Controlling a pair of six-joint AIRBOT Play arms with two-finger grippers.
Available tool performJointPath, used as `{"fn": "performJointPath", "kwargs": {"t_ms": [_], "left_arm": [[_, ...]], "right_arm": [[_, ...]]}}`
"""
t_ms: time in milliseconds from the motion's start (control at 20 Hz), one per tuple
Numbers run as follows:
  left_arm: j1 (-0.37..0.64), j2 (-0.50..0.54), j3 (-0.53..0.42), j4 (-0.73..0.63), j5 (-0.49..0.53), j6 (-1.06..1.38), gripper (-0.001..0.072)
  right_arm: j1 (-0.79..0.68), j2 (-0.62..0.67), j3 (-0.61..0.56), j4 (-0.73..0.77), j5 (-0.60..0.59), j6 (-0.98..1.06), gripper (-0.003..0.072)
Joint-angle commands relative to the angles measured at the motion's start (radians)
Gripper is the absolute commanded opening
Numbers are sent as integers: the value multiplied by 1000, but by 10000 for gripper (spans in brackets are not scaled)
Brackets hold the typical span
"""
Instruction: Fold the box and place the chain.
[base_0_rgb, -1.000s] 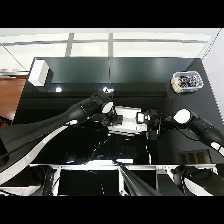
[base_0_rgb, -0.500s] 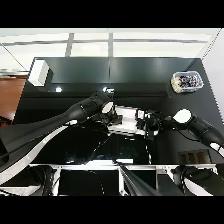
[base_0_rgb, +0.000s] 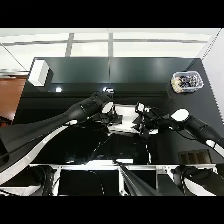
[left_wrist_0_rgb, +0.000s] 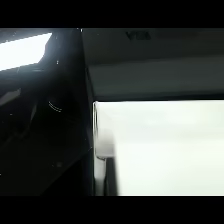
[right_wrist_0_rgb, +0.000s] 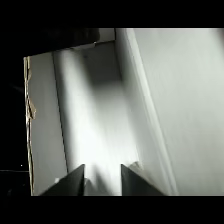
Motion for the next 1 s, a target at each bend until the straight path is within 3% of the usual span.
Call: {"fn": "performJointPath", "kwargs": {"t_ms": [0, 50, 100, 150, 400, 600, 800, 950], "left_arm": [[1, 0, 0, -1, 1, 3, 26], [1, 0, 0, -1, 0, 3, 26], [1, 0, 0, -1, -1, 3, 25], [1, 0, 0, -2, -11, 3, 26], [6, 0, 0, -2, -23, 4, 26], [8, 0, 0, 47, -50, -76, 25], [8, 0, 0, 47, -39, -107, 25], [8, 0, 0, 32, -9, -133, 25]], "right_arm": [[1, -5, 0, -40, -10, 77, 165], [1, -5, 0, -52, -16, 111, 373], [1, -5, 0, -60, -13, 127, 287], [1, -5, 0, -71, 6, 134, 7], [-57, 64, 110, -279, 103, 640, 12], [-282, 159, 211, -433, 240, 946, 12], [-557, 167, 137, -442, 173, 1171, 12], [-597, 163, 23, -427, 165, 1297, 12]]}}
